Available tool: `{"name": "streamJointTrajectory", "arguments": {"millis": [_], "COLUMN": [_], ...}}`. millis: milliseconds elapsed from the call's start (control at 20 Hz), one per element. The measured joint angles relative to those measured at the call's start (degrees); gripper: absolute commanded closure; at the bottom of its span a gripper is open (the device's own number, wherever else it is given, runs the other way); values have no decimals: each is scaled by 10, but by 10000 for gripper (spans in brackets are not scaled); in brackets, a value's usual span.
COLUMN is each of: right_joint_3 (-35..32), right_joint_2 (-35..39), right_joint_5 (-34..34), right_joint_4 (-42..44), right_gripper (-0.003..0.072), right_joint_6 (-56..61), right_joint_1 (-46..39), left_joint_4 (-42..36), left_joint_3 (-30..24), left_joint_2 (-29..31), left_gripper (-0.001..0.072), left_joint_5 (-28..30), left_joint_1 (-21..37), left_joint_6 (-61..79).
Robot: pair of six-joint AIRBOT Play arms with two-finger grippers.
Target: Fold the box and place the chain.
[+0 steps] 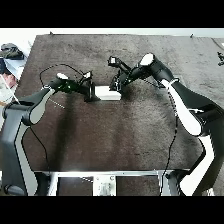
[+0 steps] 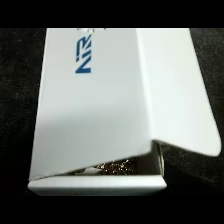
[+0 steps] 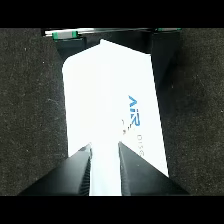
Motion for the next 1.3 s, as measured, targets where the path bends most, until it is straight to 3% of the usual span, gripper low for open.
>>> {"name": "streamJointTrajectory", "arguments": {"millis": [550,750,800,850,1300], "right_joint_3": [0,0,0,0,0], "right_joint_2": [-3,0,1,1,2], "right_joint_5": [-36,-48,-50,-50,-46], "right_joint_4": [-20,-21,-21,-21,-51], "right_gripper": [453,477,541,558,554], "right_joint_6": [-30,-33,-34,-35,-35], "right_joint_1": [8,9,9,9,18], "left_joint_4": [0,-1,-1,-1,0], "left_joint_3": [0,0,0,0,0], "left_joint_2": [0,0,0,0,0], "left_gripper": [194,194,194,194,194], "left_joint_5": [0,0,0,0,0], "left_joint_1": [0,0,0,0,0], "left_joint_6": [-1,-1,-1,-1,0]}}
